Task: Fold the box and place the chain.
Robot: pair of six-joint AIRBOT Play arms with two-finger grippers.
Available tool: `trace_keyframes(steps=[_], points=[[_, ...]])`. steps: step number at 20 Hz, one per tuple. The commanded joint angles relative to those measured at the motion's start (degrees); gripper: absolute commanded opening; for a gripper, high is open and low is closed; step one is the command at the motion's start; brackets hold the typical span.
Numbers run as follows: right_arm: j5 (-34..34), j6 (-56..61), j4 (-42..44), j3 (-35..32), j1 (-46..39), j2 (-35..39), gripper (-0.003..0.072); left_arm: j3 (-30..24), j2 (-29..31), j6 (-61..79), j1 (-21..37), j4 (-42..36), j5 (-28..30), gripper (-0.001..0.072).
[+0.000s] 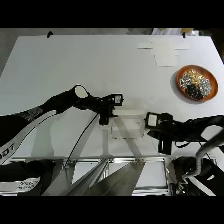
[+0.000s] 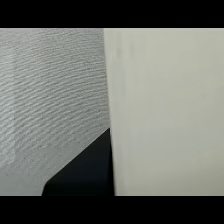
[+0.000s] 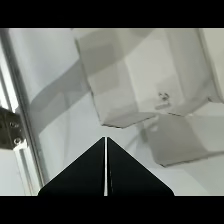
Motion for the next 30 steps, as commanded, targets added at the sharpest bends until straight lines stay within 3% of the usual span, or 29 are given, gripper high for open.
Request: trace_keyframes(steps=[1,5,6,8,9,19,30], points=[[-4.4,-4.6,-6.4,-1.6,7.0,-3.3,0.0009,0.0,0.0,0.0,0.0,0.0,0.0,0.0012],[-10.1,-3.9,-8.8,-3.5,10.3,-3.4,0.001,0.0,0.0,0.0,0.0,0.0,0.0,0.0012],[-12.9,-4.1,-9.2,-5.5,10.3,-3.4,0.0053,0.0,0.0,0.0,0.0,0.0,0.0,0.0012],[-20.9,-4.4,-9.1,-10.4,10.3,-3.3,0.0591,0.0,0.0,0.0,0.0,0.0,0.0,0.0012],[-23.8,-4.4,-9.2,-12.2,10.3,-3.3,0.0694,0.0,0.0,0.0,0.0,0.0,0.0,0.0012],[-35.4,-4.4,-10.3,-16.1,10.3,-4.7,0.0692,0.0,0.0,0.0,0.0,0.0,0.0,0.0012],[-28.8,-4.4,-8.0,-11.5,2.7,-4.6,0.069,0.0,0.0,0.0,0.0,0.0,0.0,0.0012]])
